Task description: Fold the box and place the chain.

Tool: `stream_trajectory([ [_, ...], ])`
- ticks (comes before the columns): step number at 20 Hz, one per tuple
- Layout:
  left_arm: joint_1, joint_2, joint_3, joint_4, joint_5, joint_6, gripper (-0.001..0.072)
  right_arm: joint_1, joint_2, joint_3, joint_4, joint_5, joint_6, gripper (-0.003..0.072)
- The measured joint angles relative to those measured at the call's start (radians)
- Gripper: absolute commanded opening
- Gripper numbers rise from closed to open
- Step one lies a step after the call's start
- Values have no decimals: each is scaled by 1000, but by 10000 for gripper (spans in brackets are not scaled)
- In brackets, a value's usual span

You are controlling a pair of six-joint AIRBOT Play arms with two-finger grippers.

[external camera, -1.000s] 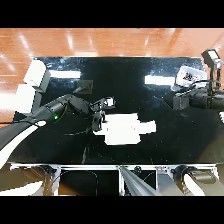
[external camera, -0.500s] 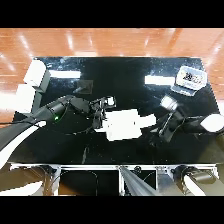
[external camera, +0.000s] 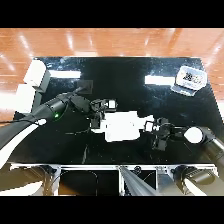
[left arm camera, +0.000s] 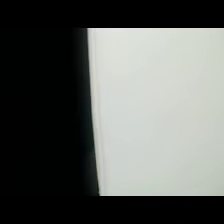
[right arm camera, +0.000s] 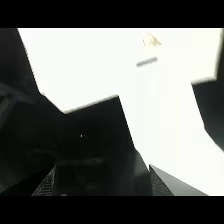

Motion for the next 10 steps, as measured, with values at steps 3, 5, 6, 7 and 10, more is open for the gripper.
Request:
stream_trajectory([
  [3, 1, -2, 5, 2, 23, 3, 19, 63, -25, -19, 15, -69, -28, 714],
  [5, 1, -2, 6, 2, 37, 3, 19, 91, -45, -25, 29, -135, -58, 714],
  [6, 1, -2, 6, 2, 37, 3, 19, 102, -57, -27, 43, -162, -79, 714],
  [7, 1, -2, 6, 3, 38, 3, 19, 112, -69, -29, 63, -183, -106, 714],
  [10, 1, -2, 7, 3, 41, 3, 19, 146, -93, -30, 151, -222, -201, 714],
])
